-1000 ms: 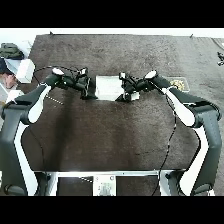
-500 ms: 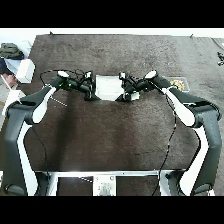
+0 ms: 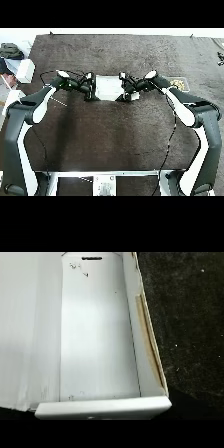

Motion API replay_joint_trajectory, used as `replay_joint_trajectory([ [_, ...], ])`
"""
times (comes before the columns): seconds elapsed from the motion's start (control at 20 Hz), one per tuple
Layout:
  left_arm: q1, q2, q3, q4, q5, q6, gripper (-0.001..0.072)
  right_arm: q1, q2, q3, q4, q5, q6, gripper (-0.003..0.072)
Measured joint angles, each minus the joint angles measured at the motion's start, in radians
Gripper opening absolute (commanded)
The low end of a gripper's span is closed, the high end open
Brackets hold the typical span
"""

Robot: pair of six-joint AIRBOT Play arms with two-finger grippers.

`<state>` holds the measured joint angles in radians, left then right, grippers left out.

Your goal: Fold the box and place the chain.

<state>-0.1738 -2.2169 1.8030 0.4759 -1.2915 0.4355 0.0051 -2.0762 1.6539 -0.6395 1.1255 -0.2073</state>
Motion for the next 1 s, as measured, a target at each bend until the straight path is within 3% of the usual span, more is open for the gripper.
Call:
replay_joint_trajectory([
  [0.8,-0.006,0.0,0.0,-0.013,0.015,0.009,0.07,0.0,0.0,0.0,0.0,0.0,0.0,0.021],
  [0.95,-0.007,0.0,0.0,-0.012,0.016,0.009,0.0308,0.0,0.0,0.0,0.001,-0.003,0.002,0.021],
  [1.0,-0.007,0.0,0.0,-0.012,0.016,0.009,0.0273,0.0,0.0,0.0,0.001,-0.003,0.002,0.021],
])
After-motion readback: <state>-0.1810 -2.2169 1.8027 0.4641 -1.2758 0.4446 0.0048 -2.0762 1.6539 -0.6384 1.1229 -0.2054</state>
